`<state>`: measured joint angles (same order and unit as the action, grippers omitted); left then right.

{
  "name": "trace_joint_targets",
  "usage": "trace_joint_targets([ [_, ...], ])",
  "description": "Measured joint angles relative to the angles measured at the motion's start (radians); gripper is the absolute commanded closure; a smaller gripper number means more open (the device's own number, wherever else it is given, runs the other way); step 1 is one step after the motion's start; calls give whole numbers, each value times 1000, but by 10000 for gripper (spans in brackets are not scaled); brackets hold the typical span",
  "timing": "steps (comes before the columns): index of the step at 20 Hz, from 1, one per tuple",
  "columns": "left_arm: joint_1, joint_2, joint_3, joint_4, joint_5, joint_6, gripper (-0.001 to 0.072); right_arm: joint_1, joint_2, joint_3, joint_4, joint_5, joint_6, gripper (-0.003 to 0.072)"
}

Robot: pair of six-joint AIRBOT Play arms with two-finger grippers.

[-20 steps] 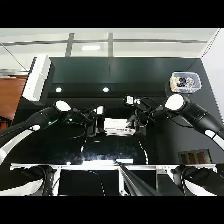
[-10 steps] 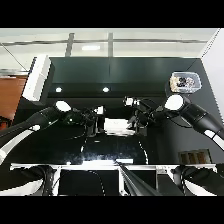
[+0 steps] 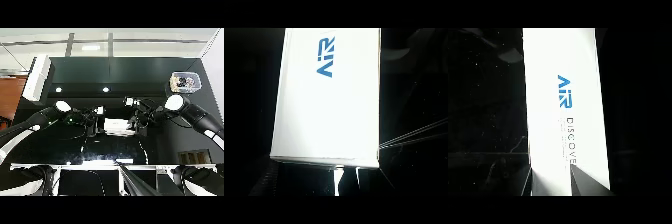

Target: Fold the box and place the chain.

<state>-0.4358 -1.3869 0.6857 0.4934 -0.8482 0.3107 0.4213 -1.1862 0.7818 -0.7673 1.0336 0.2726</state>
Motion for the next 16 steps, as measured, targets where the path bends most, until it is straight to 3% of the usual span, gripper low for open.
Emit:
trace_joint_targets([
  [12,-1,0,0,0,-2,0,242,-10,40,-16,40,-16,59,420],
  [13,-1,0,0,0,-1,0,242,-22,55,-6,42,-1,106,520],
  [14,-1,0,0,0,-2,0,242,-37,68,1,46,19,164,669],
  [16,-1,0,0,0,-1,0,242,-75,84,-1,54,72,286,669],
])
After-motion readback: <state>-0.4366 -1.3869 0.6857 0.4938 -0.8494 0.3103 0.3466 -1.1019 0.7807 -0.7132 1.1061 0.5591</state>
